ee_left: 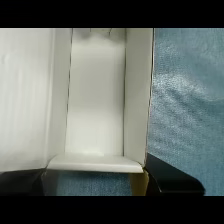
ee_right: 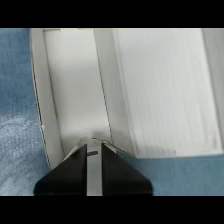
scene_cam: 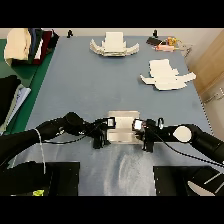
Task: Fold the box.
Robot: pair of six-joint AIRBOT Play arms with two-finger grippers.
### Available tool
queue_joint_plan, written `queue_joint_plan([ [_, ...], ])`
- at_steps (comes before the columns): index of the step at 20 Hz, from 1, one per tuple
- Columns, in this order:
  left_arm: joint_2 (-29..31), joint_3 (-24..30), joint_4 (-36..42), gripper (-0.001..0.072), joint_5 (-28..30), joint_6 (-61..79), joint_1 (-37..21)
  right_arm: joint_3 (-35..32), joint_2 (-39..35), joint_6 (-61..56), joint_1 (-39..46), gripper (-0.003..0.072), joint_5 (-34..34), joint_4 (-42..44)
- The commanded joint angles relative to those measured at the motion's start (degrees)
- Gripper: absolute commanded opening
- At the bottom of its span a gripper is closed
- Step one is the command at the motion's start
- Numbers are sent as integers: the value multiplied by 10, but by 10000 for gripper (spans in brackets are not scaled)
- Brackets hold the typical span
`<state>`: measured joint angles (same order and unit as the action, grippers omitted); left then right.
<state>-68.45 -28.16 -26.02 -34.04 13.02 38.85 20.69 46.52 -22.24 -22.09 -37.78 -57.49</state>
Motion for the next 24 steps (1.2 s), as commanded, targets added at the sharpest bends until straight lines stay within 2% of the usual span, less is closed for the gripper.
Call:
queue_joint_plan([
  [1, 0, 0, -1, 411, 0, 2, 0, 12, -38, -293, 0, 5, -51, -152],
  [4, 0, 0, -1, 411, 0, 2, 0, 53, -72, -530, 0, 4, -155, -276],
  [7, 0, 0, -1, 411, 0, 2, 0, 88, -98, -802, 5, 3, -236, -456],
  [9, 0, 0, -1, 411, 0, 2, 0, 90, -91, -886, 41, 3, -290, -477],
  [12, 0, 0, -1, 411, 0, 2, 0, 83, -43, -894, 106, 4, -304, -384],
  [15, 0, 0, -1, 411, 0, 2, 0, 75, 23, -833, 113, 3, -265, -293],
  [18, 0, 0, -1, 411, 0, 2, 0, 76, 65, -733, 113, 4, -241, -155],
  [21, 0, 0, -1, 411, 0, 2, 0, 81, 57, -671, 113, 4, -244, -70],
  [24, 0, 0, -1, 411, 0, 2, 0, 89, 18, -656, 113, 5, -243, -49],
])
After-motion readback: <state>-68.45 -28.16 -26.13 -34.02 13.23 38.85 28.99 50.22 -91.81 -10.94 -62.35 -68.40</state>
